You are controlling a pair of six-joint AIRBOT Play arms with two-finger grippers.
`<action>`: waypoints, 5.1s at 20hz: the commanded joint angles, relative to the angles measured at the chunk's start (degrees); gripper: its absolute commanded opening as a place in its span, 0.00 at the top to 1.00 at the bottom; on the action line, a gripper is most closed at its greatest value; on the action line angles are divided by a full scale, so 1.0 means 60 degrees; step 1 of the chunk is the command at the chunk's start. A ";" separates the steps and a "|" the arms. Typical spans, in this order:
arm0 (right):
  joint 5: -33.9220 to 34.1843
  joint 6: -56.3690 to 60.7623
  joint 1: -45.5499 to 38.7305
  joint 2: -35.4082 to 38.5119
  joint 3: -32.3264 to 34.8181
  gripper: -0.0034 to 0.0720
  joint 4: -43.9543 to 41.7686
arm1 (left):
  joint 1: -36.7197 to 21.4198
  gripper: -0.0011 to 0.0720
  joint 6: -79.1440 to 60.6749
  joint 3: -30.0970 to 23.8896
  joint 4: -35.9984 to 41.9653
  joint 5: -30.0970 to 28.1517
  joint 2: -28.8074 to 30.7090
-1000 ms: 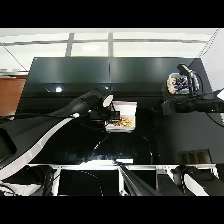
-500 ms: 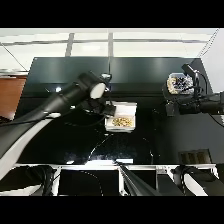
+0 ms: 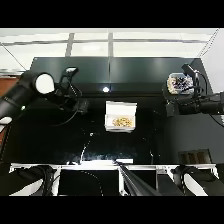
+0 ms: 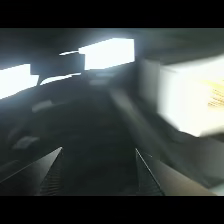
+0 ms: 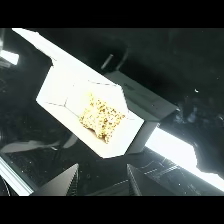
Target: Fold the box and place the chain.
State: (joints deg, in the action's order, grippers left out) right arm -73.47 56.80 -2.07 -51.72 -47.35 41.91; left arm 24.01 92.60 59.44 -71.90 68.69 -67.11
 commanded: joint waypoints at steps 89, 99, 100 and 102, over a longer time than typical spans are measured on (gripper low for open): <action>0.0951 -0.6488 0.2911 -0.3228 -0.1315 0.00 0.0729 | 0.0882 0.31 -1.6509 -0.1883 0.6601 -0.3989 -0.3096; 0.1617 -0.6739 0.3330 -0.3242 -0.0481 0.00 0.0430 | 0.0885 0.31 -1.6509 -0.1883 0.6601 -0.3985 -0.3096; 0.1606 -0.6787 0.3333 -0.3249 -0.0481 0.12 0.0401 | 0.0885 0.31 -1.6509 -0.1883 0.6601 -0.3982 -0.3096; 0.1614 -0.6790 0.3330 -0.3249 -0.0481 0.31 0.0379 | 0.0885 0.31 -1.6509 -0.1883 0.6597 -0.3982 -0.3096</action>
State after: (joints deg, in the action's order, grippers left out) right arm -63.48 16.47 17.58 -71.18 -50.50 44.40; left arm 29.30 -6.55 48.14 -32.38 44.80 -85.65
